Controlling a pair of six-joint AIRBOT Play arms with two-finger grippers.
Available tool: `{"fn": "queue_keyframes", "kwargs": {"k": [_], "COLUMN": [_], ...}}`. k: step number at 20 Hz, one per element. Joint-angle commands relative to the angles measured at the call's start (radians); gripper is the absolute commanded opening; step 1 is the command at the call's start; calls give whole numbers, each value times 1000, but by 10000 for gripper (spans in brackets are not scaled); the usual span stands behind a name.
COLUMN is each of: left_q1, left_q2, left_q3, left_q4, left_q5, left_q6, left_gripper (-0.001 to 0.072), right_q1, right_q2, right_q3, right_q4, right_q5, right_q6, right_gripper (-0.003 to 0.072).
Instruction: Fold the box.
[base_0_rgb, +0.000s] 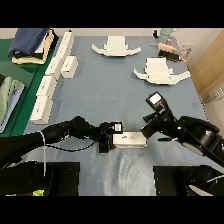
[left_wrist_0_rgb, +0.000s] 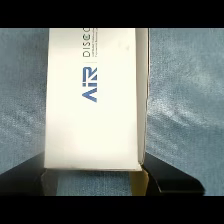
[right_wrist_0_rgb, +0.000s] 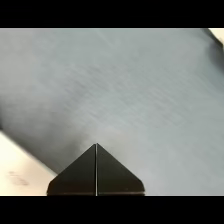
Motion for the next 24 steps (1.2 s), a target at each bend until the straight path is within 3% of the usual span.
{"fn": "queue_keyframes", "kwargs": {"k": [1, 4, 6, 11, 14, 17, 19, 22, 24], "left_q1": [0, 0, 1, 8, 75, 198, 323, 551, 689], "left_q2": [0, 0, 0, 10, 79, 184, 232, 241, 225], "left_q3": [0, 0, 1, 1, 1, 1, 1, 23, 60], "left_q4": [0, 0, 0, -6, 22, 156, 325, 557, 595], "left_q5": [0, 1, 3, 3, -4, 20, 61, 44, 48], "left_q6": [0, 0, 0, -153, -368, -594, -850, -1110, -1138], "left_gripper": [405, 405, 405, 405, 406, 405, 405, 405, 405], "right_q1": [-133, -236, -278, -295, -295, -295, -295, -295, -295], "right_q2": [-93, -253, -340, -397, -397, -397, -397, -397, -397], "right_q3": [111, 195, 230, 246, 246, 246, 246, 246, 246], "right_q4": [-3, 37, 89, 88, 60, 58, 58, 58, 58], "right_q5": [232, 434, 498, 436, 402, 360, 328, 287, 272], "right_q6": [0, 21, 49, 243, 281, 281, 281, 281, 281], "right_gripper": [1, 1, 1, 1, 1, 1, 1, 1, 1]}}
